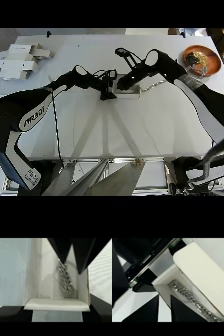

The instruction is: Fold the box and place the chain.

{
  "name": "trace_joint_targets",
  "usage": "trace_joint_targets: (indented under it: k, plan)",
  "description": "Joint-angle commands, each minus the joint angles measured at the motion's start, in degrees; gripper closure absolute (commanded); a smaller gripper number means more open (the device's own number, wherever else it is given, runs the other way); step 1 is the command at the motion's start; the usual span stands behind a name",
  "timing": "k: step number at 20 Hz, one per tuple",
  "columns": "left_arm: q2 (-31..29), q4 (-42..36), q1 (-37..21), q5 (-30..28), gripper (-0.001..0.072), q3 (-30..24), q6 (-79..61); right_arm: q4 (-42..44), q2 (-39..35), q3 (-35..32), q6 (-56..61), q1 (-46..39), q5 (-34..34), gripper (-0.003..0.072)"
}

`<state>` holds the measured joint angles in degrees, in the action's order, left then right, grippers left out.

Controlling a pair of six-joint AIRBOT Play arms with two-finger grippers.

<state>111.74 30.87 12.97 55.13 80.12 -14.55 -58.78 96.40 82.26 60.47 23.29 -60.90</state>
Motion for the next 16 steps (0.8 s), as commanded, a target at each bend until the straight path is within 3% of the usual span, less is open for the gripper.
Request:
trace_joint_targets:
  k: [1, 6, 11, 12, 14, 16]
  plan:
    - [0.0, 0.0, 0.0, 0.0, 0.0429, 0.0, 0.0, -3.0, 0.0, 0.0, 2.7, 0.0, 0.2, 0.0494]
    - [0.0, 0.0, 0.0, 0.0, 0.0429, 0.0, 0.0, -3.6, -6.0, 0.0, 2.7, -2.0, -0.5, 0.0495]
    - [0.0, 0.0, 0.0, 0.0, 0.0429, 0.0, 0.0, -8.9, -13.4, 0.0, 2.7, -10.1, -5.3, 0.0494]
    - [0.0, 0.0, 0.0, 0.0, 0.0429, 0.0, 0.0, -10.1, -13.7, 0.0, 3.4, -12.0, -6.3, 0.0482]
    - [0.0, 0.0, 0.0, 0.0, 0.0429, 0.0, 0.0, -13.2, -13.5, 0.0, 8.1, -16.4, -7.5, 0.0343]
    - [0.0, 0.0, 0.0, 0.0, 0.0429, 0.0, 0.0, -16.3, -13.3, 0.0, 13.5, -20.2, -6.8, 0.0343]
